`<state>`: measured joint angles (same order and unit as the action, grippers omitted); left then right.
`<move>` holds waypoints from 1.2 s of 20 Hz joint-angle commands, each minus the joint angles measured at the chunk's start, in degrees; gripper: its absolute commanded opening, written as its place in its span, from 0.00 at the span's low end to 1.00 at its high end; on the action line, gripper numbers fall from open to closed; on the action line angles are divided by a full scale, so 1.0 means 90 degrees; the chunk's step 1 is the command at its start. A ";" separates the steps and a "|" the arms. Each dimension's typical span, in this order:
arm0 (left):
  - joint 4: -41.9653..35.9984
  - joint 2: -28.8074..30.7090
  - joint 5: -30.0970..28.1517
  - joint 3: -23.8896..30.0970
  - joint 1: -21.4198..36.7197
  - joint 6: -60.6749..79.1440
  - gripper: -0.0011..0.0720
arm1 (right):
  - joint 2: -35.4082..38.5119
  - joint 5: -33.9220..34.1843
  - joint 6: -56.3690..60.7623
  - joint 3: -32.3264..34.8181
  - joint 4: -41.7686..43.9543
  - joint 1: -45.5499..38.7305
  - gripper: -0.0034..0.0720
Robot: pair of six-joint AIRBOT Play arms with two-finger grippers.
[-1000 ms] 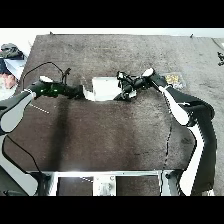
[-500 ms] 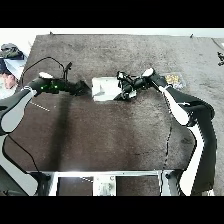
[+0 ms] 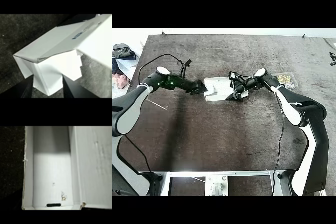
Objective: Fold the box and place the chain.
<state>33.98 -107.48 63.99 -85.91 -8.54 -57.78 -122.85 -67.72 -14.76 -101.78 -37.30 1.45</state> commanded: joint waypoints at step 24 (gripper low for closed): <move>0.5226 -0.0080 -0.0321 -0.1515 -0.1693 -0.6113 0.52 | -0.0002 0.0000 0.0000 -0.0002 0.0000 0.0005 0.41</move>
<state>73.06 -107.77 58.22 -96.66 -22.39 -103.72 -122.87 -67.72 -14.81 -101.78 -37.30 1.45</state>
